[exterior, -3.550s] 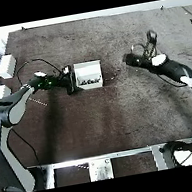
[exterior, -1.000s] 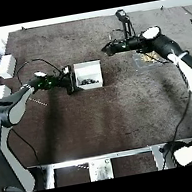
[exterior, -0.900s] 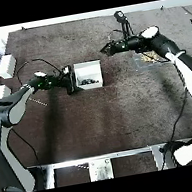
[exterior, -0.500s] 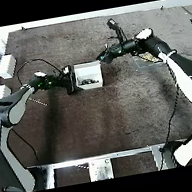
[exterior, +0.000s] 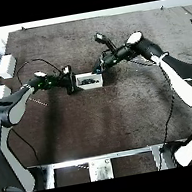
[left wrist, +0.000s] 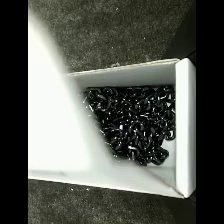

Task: Fold the box and place the chain.

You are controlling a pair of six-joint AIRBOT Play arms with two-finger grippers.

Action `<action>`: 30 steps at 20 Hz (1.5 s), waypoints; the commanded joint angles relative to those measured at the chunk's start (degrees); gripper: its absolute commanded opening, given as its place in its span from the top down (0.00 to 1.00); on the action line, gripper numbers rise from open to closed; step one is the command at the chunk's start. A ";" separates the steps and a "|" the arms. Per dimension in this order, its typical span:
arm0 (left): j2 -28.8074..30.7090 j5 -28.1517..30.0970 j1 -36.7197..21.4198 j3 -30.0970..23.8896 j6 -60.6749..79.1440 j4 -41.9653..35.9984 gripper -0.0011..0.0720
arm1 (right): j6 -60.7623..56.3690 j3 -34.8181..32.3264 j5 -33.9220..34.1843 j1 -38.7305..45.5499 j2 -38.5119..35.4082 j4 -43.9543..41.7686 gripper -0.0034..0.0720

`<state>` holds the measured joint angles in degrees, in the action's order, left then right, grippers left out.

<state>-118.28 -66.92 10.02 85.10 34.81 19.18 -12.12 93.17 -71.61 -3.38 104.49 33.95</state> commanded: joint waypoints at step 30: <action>0.00 0.02 0.00 0.00 0.00 0.02 0.75 | 15.41 -4.96 14.51 -5.60 0.04 4.83 0.38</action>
<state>-118.28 -66.87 10.02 85.10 34.76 19.18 2.50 88.23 -59.05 -8.60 104.51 38.44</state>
